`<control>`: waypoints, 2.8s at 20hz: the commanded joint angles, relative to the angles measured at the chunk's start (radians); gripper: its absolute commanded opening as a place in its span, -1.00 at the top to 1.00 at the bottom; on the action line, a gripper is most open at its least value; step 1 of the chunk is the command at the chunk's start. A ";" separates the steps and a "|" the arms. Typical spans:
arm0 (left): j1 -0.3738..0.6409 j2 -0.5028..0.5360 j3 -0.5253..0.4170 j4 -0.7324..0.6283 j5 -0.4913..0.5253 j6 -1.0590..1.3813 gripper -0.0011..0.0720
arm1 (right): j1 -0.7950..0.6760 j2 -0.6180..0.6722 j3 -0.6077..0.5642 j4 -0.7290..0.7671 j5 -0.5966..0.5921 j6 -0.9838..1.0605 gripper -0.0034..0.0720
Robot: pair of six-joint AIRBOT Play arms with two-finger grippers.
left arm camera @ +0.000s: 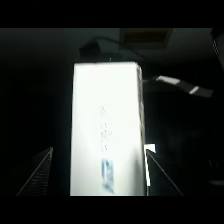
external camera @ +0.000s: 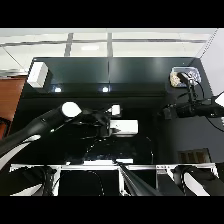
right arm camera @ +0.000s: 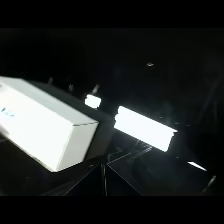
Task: Fold the box and place the chain.
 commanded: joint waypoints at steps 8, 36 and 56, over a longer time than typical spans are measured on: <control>-0.060 -0.240 0.248 0.180 -0.211 -0.367 -0.99 | -0.010 0.003 0.001 -0.088 -0.034 -0.003 0.87; 1.004 -0.047 0.413 0.865 -0.665 -1.324 0.18 | -0.010 0.003 0.001 -0.080 -0.053 0.002 0.87; 1.099 -0.316 0.844 0.694 -0.556 -1.170 -0.98 | -0.009 0.001 0.001 -0.069 -0.138 0.053 0.87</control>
